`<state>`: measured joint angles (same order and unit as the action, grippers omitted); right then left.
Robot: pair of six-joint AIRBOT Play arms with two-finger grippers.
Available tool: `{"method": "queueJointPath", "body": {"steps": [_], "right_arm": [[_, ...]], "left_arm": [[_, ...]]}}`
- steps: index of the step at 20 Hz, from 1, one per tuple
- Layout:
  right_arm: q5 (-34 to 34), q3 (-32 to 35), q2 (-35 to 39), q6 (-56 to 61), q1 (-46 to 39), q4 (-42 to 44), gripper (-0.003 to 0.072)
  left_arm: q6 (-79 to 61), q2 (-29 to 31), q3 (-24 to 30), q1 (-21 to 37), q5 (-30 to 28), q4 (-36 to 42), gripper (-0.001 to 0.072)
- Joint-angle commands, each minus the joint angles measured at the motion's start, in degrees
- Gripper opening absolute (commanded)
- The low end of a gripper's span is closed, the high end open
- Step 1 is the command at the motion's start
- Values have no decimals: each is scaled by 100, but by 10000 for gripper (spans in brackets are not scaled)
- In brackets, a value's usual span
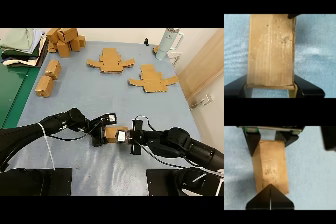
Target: Fold the box.
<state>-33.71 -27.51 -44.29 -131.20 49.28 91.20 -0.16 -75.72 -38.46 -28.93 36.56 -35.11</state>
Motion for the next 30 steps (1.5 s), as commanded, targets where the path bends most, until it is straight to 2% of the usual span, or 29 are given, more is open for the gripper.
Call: {"method": "queueJointPath", "body": {"steps": [1,3,5,8,10,13,18,26,30], "right_arm": [[15,-11,291,785,-2,-387,3],[-160,-63,343,2293,-107,-1139,3],[-610,-201,343,3877,-424,-1646,3],[-1344,-546,313,5549,-1147,-1582,2],[-1770,-855,96,5604,-1622,-1163,3],[-2457,-1349,-647,5624,-2245,-540,4],[-2656,-1869,-1692,5984,-2736,-205,3],[-2658,-1902,-1803,5984,-2741,341,3],[-2680,-1902,-1803,5982,-2741,468,3]], "left_arm": [[0,0,-4,-2,0,-2,481],[0,0,-4,-2,-2,-2,481],[0,0,-4,-2,0,-2,481],[0,0,-4,-2,0,-2,481],[0,0,-4,-2,0,-2,481],[0,0,-4,-2,0,-2,481],[0,0,-4,-2,-9,-2,481],[299,57,-17,13,13,35,481],[778,627,-17,382,341,-11,480]]}}
